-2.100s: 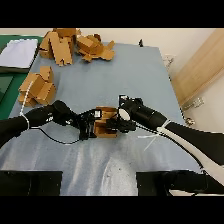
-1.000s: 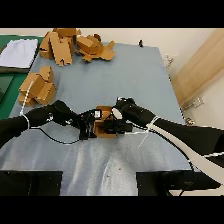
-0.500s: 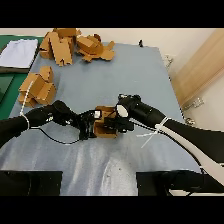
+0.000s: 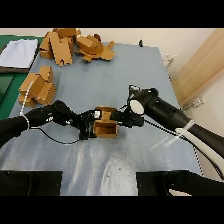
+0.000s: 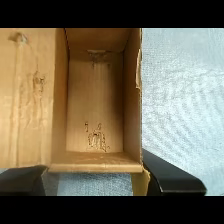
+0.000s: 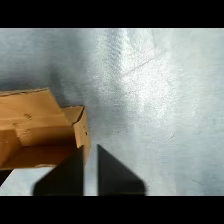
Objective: Fold the box.
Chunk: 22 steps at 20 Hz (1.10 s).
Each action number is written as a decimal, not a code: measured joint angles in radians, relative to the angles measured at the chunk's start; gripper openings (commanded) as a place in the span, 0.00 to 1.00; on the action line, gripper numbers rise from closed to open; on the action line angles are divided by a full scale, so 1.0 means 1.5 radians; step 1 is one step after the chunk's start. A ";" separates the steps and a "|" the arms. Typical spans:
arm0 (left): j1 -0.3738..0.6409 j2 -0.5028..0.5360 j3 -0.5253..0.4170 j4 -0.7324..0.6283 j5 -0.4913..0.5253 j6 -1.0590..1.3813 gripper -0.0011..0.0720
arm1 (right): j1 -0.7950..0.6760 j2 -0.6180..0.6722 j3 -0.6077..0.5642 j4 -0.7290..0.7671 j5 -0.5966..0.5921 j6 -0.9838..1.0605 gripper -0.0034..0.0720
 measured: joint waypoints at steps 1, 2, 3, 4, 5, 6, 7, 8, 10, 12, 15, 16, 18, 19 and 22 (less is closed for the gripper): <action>0.000 0.000 0.000 0.000 0.000 0.000 0.66 | -0.001 0.020 -0.002 -0.009 -0.001 0.001 0.04; 0.000 0.000 0.000 0.000 0.000 0.000 0.66 | -0.004 0.038 -0.006 -0.019 0.001 0.001 0.04; 0.000 0.000 0.000 0.000 0.000 0.000 0.66 | -0.014 0.056 -0.014 -0.030 0.002 0.000 0.04; 0.000 0.000 0.000 0.000 0.000 0.000 0.66 | -0.028 0.068 -0.024 -0.038 0.000 -0.005 0.04; 0.000 0.000 0.000 0.000 0.000 0.000 0.66 | -0.049 0.078 -0.038 -0.036 -0.013 -0.018 0.04; 0.000 0.000 0.000 0.000 0.000 0.000 0.66 | -0.074 0.083 -0.054 -0.026 -0.037 -0.038 0.04; 0.000 0.000 0.000 0.000 0.000 0.000 0.66 | -0.105 0.084 -0.073 0.001 -0.072 -0.068 0.04; 0.000 0.000 0.000 0.000 0.000 0.000 0.66 | -0.138 0.080 -0.092 0.037 -0.113 -0.105 0.04; 0.000 0.000 0.000 0.000 0.000 0.000 0.66 | -0.214 0.057 -0.127 0.164 -0.204 -0.222 0.04; 0.000 0.000 0.000 0.000 0.000 0.000 0.66 | -0.285 0.014 -0.147 0.368 -0.256 -0.406 0.04; 0.000 0.000 0.000 0.000 0.000 0.000 0.66 | -0.357 -0.080 -0.159 0.716 -0.233 -0.730 0.04; 0.000 0.000 0.000 0.000 0.001 0.000 0.66 | -0.367 -0.110 -0.159 0.797 -0.215 -0.808 0.04; 0.000 0.000 0.000 0.000 0.001 0.000 0.66 | -0.374 -0.164 -0.157 0.900 -0.164 -0.939 0.05; 0.000 0.000 0.000 0.000 0.001 0.000 0.66 | -0.374 -0.184 -0.155 0.937 -0.129 -0.998 0.04; 0.000 0.000 0.000 0.000 0.001 0.000 0.66 | -0.363 -0.214 -0.152 0.980 -0.012 -1.138 0.05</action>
